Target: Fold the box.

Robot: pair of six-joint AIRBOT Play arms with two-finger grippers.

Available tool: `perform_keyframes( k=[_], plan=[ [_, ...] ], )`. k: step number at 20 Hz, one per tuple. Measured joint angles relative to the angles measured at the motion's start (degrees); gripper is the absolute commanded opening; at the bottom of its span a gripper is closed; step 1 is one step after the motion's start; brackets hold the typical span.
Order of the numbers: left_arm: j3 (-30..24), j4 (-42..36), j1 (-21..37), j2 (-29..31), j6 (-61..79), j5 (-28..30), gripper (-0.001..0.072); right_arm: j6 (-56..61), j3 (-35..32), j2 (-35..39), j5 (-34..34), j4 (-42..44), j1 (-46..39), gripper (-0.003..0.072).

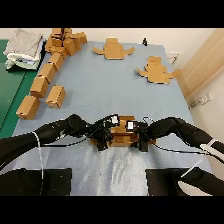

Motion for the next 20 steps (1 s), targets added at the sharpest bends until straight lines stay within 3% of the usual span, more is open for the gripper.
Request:
perform_keyframes(
  k=[4, 5, 6, 12, 13, 15, 20],
  plan=[
    [0.0, -0.28, -0.09, 0.02, 0.0, 0.24, 0.0139, 0.02, 0.0, 0.0, 0.0, 0.0, 0.0, 0.0556],
    [0.0, -0.33, -0.09, 0.02, 0.02, 0.26, 0.0372, 0.0, 0.0, 0.0, 0.0, 0.0, 0.0, 0.0556],
    [0.0, -0.39, -0.09, 0.0, 0.02, 0.26, 0.0531, 0.0, 0.0, 0.0, 0.0, 0.02, 0.0, 0.0556],
    [0.0, -0.39, -0.09, 0.0, -0.04, 0.24, 0.053, 0.0, 0.0, 0.0, 0.02, 0.0, -0.02, 0.0556],
    [0.0, -0.39, -0.09, 0.02, -0.04, 0.22, 0.0477, 0.02, 0.0, 0.0, 0.02, 0.0, -0.02, 0.0556],
    [0.0, -0.35, -0.09, 0.09, -0.07, 0.2, 0.0034, 0.0, 0.0, 0.0, 0.0, -0.02, 0.0, 0.0556],
    [0.0, 7.34, -0.07, 4.26, -6.71, -3.87, 0.0013, 0.0, 0.0, 0.0, 0.02, 0.0, 0.0, 0.0556]
  ],
)
